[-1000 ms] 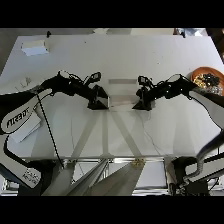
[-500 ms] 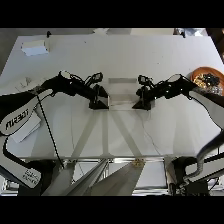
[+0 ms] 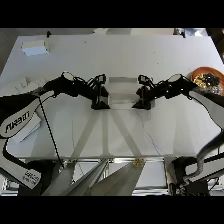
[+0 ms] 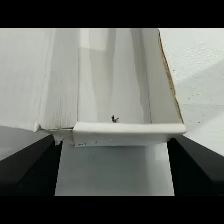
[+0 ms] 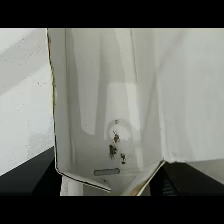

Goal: Fold the box and place the chain.

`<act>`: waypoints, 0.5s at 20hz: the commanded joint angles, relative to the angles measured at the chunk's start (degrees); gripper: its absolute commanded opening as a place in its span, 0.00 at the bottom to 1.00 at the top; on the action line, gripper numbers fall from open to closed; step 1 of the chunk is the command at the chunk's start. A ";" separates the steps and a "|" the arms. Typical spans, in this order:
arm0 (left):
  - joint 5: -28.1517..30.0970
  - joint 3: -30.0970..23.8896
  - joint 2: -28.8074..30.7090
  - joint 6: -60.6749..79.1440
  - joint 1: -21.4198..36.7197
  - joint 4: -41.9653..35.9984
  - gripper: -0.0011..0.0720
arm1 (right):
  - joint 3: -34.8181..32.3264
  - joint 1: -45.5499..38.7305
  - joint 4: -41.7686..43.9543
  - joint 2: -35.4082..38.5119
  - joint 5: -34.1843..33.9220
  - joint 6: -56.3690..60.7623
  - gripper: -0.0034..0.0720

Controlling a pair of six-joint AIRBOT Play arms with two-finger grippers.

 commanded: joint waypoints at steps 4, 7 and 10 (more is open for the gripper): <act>1.90 -0.04 0.15 2.16 -1.90 -1.20 0.98 | 0.02 0.07 -0.15 0.00 0.20 -0.22 0.43; 1.57 -0.04 0.20 3.61 -2.03 -1.25 0.86 | 0.02 0.07 -0.15 0.00 0.20 -0.22 0.43; 1.60 -0.04 0.20 3.61 -2.03 -1.29 0.85 | 0.02 0.07 -0.15 0.00 0.20 -0.22 0.43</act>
